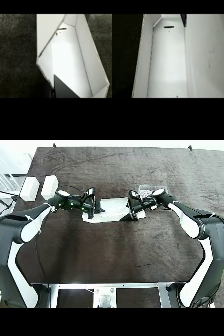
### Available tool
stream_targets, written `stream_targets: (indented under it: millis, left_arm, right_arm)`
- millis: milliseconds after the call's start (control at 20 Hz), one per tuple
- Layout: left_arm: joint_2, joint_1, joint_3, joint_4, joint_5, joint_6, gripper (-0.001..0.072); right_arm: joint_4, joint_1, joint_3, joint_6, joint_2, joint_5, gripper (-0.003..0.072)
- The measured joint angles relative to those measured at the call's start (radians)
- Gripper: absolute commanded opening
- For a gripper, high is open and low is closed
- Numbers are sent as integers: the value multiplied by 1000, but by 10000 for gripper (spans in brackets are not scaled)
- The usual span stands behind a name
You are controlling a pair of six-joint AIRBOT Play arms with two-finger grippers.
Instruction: Fold the box and place the chain.
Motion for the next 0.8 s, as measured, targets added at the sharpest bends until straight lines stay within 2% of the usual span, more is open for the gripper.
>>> stream_targets:
  millis: [800]
  left_arm:
    - [0,-1,0,0,-4,0,21]
  right_arm:
    - [-36,-2,10,-23,0,26,620]
